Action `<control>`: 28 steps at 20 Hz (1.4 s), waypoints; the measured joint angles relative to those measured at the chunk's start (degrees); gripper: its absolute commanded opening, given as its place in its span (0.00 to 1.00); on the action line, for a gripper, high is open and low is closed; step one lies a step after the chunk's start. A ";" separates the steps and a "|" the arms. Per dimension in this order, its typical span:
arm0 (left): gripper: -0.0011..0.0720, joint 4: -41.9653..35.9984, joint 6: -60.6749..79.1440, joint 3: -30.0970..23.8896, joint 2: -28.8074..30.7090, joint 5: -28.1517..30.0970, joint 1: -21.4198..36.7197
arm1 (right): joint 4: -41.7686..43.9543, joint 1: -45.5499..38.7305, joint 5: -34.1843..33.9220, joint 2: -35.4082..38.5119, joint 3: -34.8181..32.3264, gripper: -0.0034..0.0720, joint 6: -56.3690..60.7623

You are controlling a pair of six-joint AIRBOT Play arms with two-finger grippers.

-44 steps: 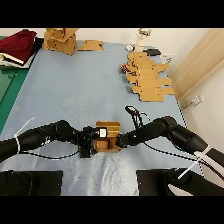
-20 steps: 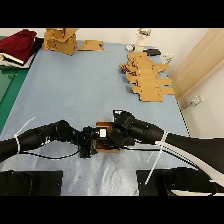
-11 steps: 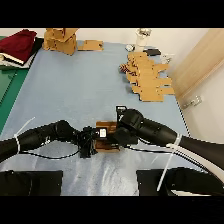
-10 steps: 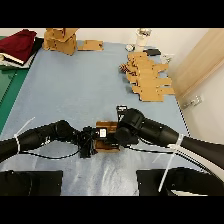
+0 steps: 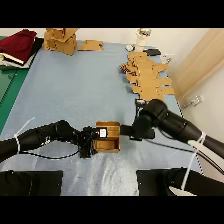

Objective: Fold the box.

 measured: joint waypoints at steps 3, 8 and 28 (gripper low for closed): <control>0.63 0.00 0.00 0.00 0.00 0.00 0.00 | 19.74 -13.25 10.34 -5.16 -2.43 0.05 -25.24; 0.63 0.00 0.02 0.00 0.00 0.00 0.00 | 57.86 -24.26 1.25 -16.96 -1.07 0.05 -74.34; 0.63 -0.02 0.00 0.00 0.00 0.02 0.00 | 29.70 6.67 28.76 12.90 -16.70 0.10 -92.08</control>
